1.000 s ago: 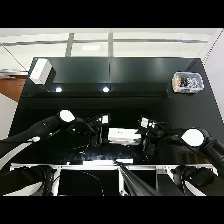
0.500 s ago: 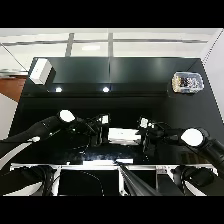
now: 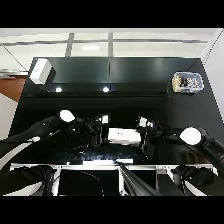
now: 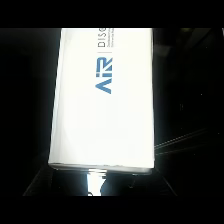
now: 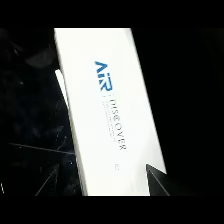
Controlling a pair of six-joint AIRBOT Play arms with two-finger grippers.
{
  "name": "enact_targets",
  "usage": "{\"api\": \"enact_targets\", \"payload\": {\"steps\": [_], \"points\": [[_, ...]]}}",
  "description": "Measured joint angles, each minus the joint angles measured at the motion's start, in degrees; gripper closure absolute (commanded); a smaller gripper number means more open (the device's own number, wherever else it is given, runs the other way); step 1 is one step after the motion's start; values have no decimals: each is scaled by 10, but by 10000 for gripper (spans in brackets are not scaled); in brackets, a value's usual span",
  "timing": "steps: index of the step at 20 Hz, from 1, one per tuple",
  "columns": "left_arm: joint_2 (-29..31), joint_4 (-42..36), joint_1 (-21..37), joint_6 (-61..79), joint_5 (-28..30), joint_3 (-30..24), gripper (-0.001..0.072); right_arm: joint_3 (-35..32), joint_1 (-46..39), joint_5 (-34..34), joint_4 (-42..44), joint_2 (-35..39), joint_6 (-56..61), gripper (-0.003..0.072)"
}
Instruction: Fold the box and place the chain.
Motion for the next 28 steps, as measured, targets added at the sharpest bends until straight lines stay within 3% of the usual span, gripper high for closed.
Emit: {"api": "enact_targets", "payload": {"steps": [3, 4, 5, 6, 7, 11, 14, 20, 28], "points": [[0, 0, 0, 0, 0, 0, 246, 17, 0, 1, 7, 0, 15, 57], [0, 0, 0, 0, 0, 0, 247, 26, 0, 4, 10, 0, 23, 127], [0, 0, 0, 0, 0, 0, 246, 36, -1, 8, 10, 0, 33, 258], [0, 0, 0, 0, 0, 0, 246, 47, -1, 14, 12, 0, 50, 491], [0, 0, 0, 0, 0, 0, 246, 57, -1, 18, 15, 0, 74, 658], [0, 0, 0, 1, 0, 0, 247, 70, -1, 33, 23, -6, 233, 646], [0, 0, 0, 1, 0, 0, 246, 51, -3, 35, 78, -26, 307, 675], [0, 0, 0, 1, 0, 0, 247, 0, -6, 8, 184, -67, 331, 656], [0, 1, 0, 2, 0, 0, 246, -29, -6, -20, 192, -92, 356, 656]]}}
